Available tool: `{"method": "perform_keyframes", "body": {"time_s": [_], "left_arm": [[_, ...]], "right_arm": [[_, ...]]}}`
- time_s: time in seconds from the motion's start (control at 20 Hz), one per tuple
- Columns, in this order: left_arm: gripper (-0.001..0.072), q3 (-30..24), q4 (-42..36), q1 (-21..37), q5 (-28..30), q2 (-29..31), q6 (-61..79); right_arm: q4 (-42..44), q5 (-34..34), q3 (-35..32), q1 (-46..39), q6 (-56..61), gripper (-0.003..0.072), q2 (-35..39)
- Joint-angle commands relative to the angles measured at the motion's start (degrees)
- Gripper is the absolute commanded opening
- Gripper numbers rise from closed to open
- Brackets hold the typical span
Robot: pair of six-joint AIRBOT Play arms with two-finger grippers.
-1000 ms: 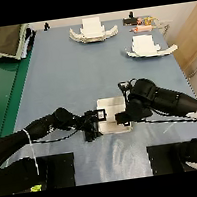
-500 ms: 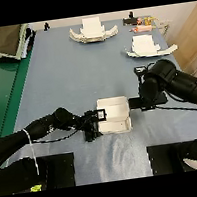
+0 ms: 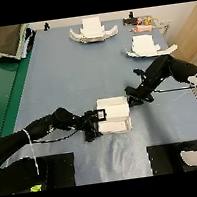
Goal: Fold the box.
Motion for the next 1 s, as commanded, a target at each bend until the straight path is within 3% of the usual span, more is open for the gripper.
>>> {"method": "perform_keyframes", "body": {"time_s": [0.0, 0.45, 0.7, 0.95], "left_arm": [[0.0512, 0.00, 0.02, -0.02, 0.02, -0.04, 0.02], [0.0512, 0.00, 0.02, -0.02, 0.02, -0.04, 0.02], [0.0512, 0.00, 0.02, -0.02, 0.02, -0.04, 0.02], [0.0512, 0.00, 0.02, -0.02, 0.02, -0.04, 0.02]], "right_arm": [[7.69, -1.18, 0.00, -2.51, -11.34, 0.0002, -4.63], [9.03, -12.39, -0.02, -1.42, -26.88, 0.0002, -4.87], [6.47, -10.25, -0.02, 3.74, -32.15, 0.0003, -1.33], [2.97, -1.86, -0.04, 12.04, -34.80, 0.0004, 4.26]]}}
